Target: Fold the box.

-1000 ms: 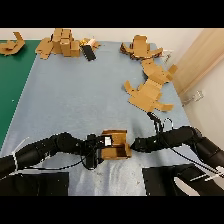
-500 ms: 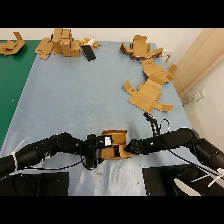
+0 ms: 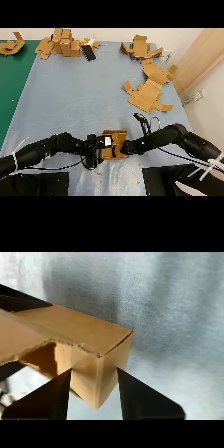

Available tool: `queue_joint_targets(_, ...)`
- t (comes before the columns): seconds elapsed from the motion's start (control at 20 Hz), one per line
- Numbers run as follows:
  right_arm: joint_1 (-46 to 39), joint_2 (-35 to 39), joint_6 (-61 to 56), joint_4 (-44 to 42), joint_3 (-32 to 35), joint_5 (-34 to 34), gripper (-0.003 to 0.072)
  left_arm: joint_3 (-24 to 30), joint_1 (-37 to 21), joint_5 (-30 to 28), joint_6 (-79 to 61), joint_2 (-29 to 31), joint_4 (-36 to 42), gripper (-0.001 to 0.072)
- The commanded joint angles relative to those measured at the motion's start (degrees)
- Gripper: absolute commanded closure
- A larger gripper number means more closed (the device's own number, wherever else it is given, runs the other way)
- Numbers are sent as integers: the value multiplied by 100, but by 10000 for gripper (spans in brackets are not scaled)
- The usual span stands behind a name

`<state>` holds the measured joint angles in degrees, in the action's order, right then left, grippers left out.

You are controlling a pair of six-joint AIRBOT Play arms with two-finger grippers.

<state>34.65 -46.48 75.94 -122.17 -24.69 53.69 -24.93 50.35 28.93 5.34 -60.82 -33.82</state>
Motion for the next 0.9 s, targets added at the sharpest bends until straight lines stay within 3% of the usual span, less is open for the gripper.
queue_joint_targets(0.0, 767, -699, -1399, 1427, -664, 214, 273, -2, -2, -2, 0, 4, -2, 237)
queue_joint_targets(0.15, 1252, -1331, -2140, 2367, -1274, 874, 274, -2, -2, -2, 0, 4, 0, 237)
queue_joint_targets(0.35, 1443, -1891, -2406, 2487, -1690, 1008, 334, -2, -2, -2, 0, 4, -2, 237)
queue_joint_targets(0.45, 1443, -2079, -2409, 2398, -1775, 1029, 486, -2, -2, -2, 0, 4, 0, 237)
queue_joint_targets(0.65, 1620, -2225, -2428, 2280, -1797, 1027, 682, -2, -2, -2, 0, 4, 0, 237)
queue_joint_targets(0.8, 1757, -2210, -2496, 2428, -1799, 1016, 682, -2, -2, -2, 0, 4, 0, 237)
queue_joint_targets(0.85, 1762, -2188, -2496, 2441, -1799, 1021, 636, -2, -2, -2, 0, 4, 0, 237)
